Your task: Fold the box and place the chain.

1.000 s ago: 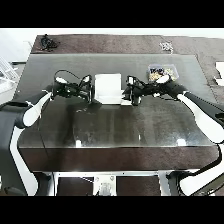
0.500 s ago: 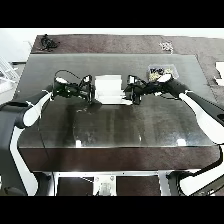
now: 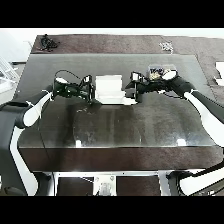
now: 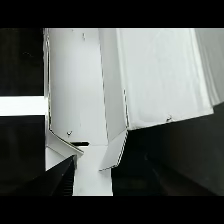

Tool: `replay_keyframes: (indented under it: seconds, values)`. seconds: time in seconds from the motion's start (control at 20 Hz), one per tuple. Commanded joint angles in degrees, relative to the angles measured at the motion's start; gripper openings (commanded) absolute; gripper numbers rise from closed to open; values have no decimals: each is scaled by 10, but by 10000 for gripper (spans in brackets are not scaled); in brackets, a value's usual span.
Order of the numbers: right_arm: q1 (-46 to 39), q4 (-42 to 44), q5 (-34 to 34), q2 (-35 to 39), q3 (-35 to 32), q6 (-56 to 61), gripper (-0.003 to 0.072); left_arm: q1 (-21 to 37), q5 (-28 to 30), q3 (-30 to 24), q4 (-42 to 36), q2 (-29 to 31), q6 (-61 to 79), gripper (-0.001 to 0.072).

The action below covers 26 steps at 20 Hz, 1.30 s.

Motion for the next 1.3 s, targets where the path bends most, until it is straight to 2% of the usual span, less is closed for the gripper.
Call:
replay_keyframes:
  seconds: [0.0,0.2,0.3,0.4,0.55,0.65,0.75,0.8,0.85,0.95,1.0,1.1,1.15,1.25]
  values:
    - [5,0,15,-12,0,3,519,0,0,0,0,0,0,526]
    - [13,9,18,-41,0,4,494,0,0,0,0,0,0,525]
    - [18,30,17,-47,0,-5,314,0,0,0,0,0,0,525]
    - [23,53,11,-47,0,-12,243,0,0,0,0,0,0,525]
    - [29,56,-15,-48,0,-21,239,0,0,0,0,0,0,525]
    - [29,57,-16,-49,0,-22,324,0,0,0,0,0,0,525]
    - [31,58,-16,-51,0,-24,324,0,0,0,0,0,0,526]
    - [32,67,-16,-54,0,-28,365,0,0,0,0,0,0,525]
    - [33,78,-16,-57,0,-37,439,0,0,0,0,0,0,526]
    - [35,92,-16,-61,0,-51,466,0,0,0,0,0,0,526]
    - [35,99,-16,-64,0,-51,544,0,-1,0,0,0,0,525]
    - [35,101,-9,-69,0,-51,576,0,-1,0,0,0,0,526]
    - [35,102,-1,-70,0,-51,629,0,-1,0,0,0,0,525]
    - [37,106,15,-71,0,-63,630,0,-2,0,0,0,0,525]
